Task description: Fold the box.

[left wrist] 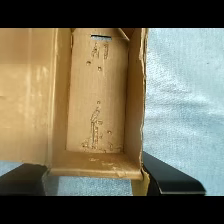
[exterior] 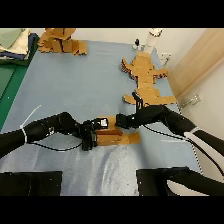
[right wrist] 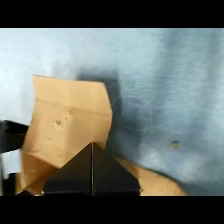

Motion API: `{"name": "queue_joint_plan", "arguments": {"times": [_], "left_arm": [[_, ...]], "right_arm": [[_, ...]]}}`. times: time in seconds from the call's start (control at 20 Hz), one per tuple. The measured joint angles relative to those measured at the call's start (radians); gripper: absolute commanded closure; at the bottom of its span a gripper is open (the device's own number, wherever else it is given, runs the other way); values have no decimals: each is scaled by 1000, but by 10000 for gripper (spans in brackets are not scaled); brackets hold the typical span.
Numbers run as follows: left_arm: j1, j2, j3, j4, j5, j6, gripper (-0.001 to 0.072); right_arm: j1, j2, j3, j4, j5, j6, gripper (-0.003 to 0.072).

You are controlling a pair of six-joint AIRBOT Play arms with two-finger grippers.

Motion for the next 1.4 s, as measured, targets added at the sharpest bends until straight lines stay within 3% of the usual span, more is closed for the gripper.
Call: {"name": "queue_joint_plan", "arguments": {"times": [0.15, 0.35, 0.6, 0.8, 0.85, 0.95, 1.05, 1.4], "left_arm": [[0, 0, 0, 0, 0, 0, 204], [0, 0, 0, 0, -1, 1, 205], [0, 0, 0, 0, -1, 1, 204], [0, 0, 0, 0, -1, 0, 205], [0, 0, 0, 0, -1, 0, 205], [0, 0, 0, 0, 0, 0, 205], [0, 0, 0, 0, -1, 0, 204], [0, 0, 0, 0, 0, 0, 205]], "right_arm": [[-5, -94, 8, -6, 9, -56, 686], [-5, -96, 18, -15, 5, -114, 686], [-5, 106, 31, -141, -79, -140, 685], [-2, 288, 15, -259, -290, -191, 683], [7, 320, -2, -263, -346, -224, 602], [30, 369, -51, -274, -423, -311, 78], [46, 385, -106, -299, -411, -415, 56], [63, 286, -179, -308, -106, -851, 68]]}}
